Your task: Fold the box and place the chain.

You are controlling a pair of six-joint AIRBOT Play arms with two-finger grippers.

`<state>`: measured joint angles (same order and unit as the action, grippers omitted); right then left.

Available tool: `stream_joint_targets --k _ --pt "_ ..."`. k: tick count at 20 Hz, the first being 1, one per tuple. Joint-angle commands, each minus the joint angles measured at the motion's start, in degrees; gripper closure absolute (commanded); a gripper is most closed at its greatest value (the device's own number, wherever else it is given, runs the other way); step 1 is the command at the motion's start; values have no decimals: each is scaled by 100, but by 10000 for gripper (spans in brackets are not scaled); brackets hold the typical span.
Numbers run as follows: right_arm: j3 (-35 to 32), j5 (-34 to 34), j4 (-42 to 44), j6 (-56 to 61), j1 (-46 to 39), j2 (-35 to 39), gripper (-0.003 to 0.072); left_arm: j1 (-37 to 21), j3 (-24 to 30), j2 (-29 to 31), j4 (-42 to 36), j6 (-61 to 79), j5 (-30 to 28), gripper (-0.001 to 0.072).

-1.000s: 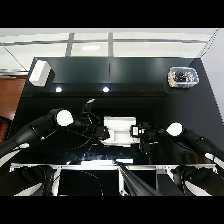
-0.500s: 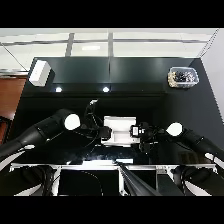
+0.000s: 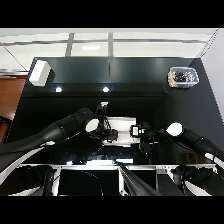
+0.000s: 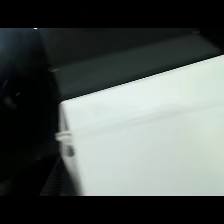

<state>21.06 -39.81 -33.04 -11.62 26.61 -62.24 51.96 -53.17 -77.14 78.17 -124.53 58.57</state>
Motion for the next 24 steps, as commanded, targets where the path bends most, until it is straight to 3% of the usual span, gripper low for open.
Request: stream_joint_targets --k 1,7,8,9,20,21,22,24 --pt "4 0 2 2 4 4 262 114 -157 -109 603 -717 328 228" --pt "4 0 2 2 7 4 262 181 -461 -481 463 -828 345 231" --pt "4 0 2 2 7 4 262 216 -463 -498 472 -935 348 317" --pt "4 0 2 0 4 4 262 254 -463 -511 472 -1060 345 349" --pt "4 0 2 0 7 4 262 334 -468 -706 553 -1357 350 361" --pt "4 0 2 2 7 4 262 334 -468 -713 535 -1357 348 397" --pt "7 0 2 2 7 4 262 334 -472 -713 531 -1355 343 513" --pt "7 0 2 2 4 4 262 334 -501 -713 531 -1355 343 571"
